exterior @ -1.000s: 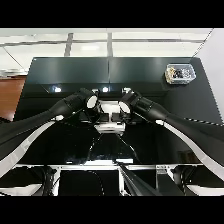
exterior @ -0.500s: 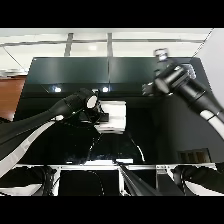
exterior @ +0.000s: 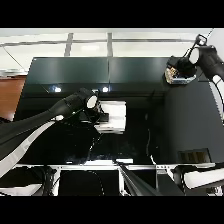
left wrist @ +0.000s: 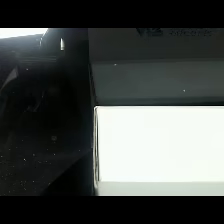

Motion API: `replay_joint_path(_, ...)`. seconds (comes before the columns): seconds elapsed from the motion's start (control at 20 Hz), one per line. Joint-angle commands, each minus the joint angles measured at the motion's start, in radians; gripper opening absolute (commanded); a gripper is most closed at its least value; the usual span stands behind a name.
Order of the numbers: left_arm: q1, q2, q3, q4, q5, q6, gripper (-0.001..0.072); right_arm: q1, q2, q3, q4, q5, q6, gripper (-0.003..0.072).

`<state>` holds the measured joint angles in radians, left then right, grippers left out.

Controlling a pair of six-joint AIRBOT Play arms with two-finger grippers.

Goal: Fold the box and place the chain.

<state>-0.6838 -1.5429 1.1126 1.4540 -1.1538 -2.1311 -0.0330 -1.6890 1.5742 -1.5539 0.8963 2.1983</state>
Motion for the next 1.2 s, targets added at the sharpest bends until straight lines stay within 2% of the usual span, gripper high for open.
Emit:
replay_joint_path(0.0, 0.001, 0.000, 0.001, 0.000, 0.004, 0.000, 0.0028, -0.097, -0.156, 0.187, 0.212, 0.085, 0.153, 0.0625)
replay_joint_path(0.05, 0.001, 0.000, 0.001, 0.000, 0.003, 0.000, 0.0027, -0.107, -0.173, 0.205, 0.215, 0.110, 0.190, 0.0566)
replay_joint_path(0.1, 0.001, 0.000, 0.001, 0.000, 0.004, 0.000, 0.0028, -0.115, -0.180, 0.206, 0.216, 0.112, 0.215, 0.0539)
replay_joint_path(0.35, 0.001, 0.000, 0.001, 0.000, 0.018, 0.000, 0.0028, -0.122, -0.204, 0.206, 0.223, 0.109, 0.257, 0.0524)
replay_joint_path(0.4, 0.001, 0.000, 0.001, -0.001, 0.020, 0.000, 0.0028, -0.123, -0.211, 0.206, 0.228, 0.105, 0.277, 0.0419)
replay_joint_path(0.85, 0.001, 0.000, 0.001, -0.001, 0.018, 0.000, 0.0028, -0.118, -0.270, 0.206, 0.309, 0.023, 0.320, 0.0416)
replay_joint_path(1.05, 0.001, 0.000, 0.001, -0.001, 0.017, 0.000, 0.0028, -0.116, -0.301, 0.206, 0.296, -0.002, 0.319, 0.0414)
replay_joint_path(1.1, 0.001, 0.000, 0.001, -0.002, 0.017, 0.000, 0.0028, -0.116, -0.302, 0.206, 0.283, 0.001, 0.311, 0.0281)
replay_joint_path(1.15, 0.001, 0.000, 0.001, -0.004, 0.018, 0.000, 0.0028, -0.116, -0.300, 0.206, 0.284, 0.002, 0.266, 0.0079)
